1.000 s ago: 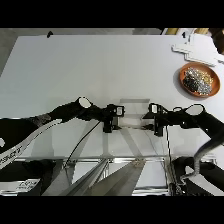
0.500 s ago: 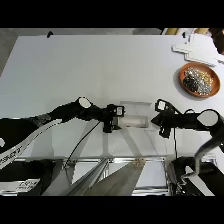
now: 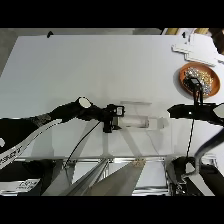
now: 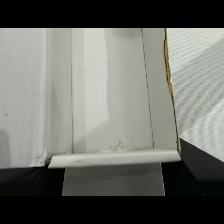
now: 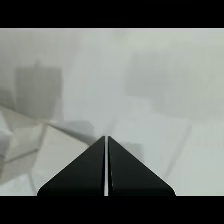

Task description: Fold the box and place the chain.

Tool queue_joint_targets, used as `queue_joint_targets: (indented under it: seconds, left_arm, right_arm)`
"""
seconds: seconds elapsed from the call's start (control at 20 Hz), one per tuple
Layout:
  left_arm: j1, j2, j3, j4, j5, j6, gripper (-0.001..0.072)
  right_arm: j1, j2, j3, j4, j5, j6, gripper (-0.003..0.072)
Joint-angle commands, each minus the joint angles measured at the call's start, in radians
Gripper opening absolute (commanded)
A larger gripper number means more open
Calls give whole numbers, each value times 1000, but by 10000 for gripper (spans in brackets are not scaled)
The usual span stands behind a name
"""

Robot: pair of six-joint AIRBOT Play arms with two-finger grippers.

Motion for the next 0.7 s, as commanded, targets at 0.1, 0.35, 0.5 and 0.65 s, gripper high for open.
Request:
queue_joint_targets:
  seconds: [0.1,0.35,0.5,0.65]
  left_arm:
    - [0,-1,0,0,0,0,251]
    - [0,-1,0,0,0,0,251]
    - [0,-1,0,0,0,0,251]
    - [0,-1,0,0,0,0,251]
  right_arm:
    - [-34,-175,-35,-52,96,154,21]
    - [73,-214,-101,132,101,60,21]
    - [100,-206,-102,230,108,10,22]
    - [100,-134,-102,235,114,-8,32]
